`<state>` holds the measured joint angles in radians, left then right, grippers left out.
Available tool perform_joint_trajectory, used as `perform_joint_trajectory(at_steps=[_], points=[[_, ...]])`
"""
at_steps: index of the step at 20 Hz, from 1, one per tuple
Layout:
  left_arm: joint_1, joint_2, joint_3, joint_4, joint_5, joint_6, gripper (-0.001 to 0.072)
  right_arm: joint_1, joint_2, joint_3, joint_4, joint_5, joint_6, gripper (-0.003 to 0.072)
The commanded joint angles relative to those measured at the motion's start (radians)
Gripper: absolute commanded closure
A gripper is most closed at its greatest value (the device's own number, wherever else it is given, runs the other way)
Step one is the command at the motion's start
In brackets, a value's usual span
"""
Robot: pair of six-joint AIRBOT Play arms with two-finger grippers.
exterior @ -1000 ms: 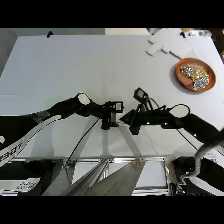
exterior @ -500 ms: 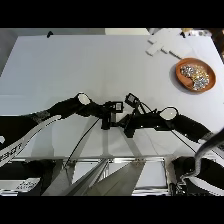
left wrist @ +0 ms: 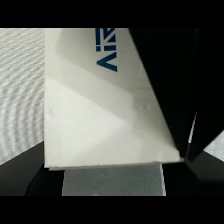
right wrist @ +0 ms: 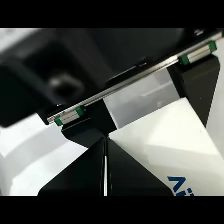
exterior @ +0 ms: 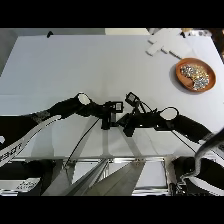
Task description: Fold the box and place the chain.
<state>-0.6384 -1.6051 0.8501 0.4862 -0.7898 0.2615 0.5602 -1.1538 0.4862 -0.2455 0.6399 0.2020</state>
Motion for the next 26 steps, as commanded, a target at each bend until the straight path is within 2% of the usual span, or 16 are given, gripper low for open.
perform_joint_trajectory(at_steps=[1,7,12,21,23,26], points=[[0.001,0.0,0.0,0.0,0.001,0.0,0.0455,-0.002,0.024,0.001,0.037,0.012,-0.046,0.0669],[0.001,0.0,0.0,0.0,0.0,0.0,0.0454,-0.002,0.029,0.0,-0.003,-0.048,-0.041,0.0668],[0.001,0.0,0.0,0.0,0.001,0.0,0.0455,-0.001,0.021,-0.004,-0.169,-0.056,0.118,0.0668],[0.001,0.0,0.0,0.0,0.001,0.0,0.0454,-0.001,0.006,-0.006,-0.185,-0.039,0.168,0.0668],[0.001,0.0,0.0,0.0,0.001,0.0,0.0455,-0.001,0.029,0.013,-0.18,0.012,0.187,0.0667],[0.001,0.0,0.0,0.0,0.001,0.0,0.0455,-0.002,0.123,0.026,-0.209,0.021,0.24,0.0667]])
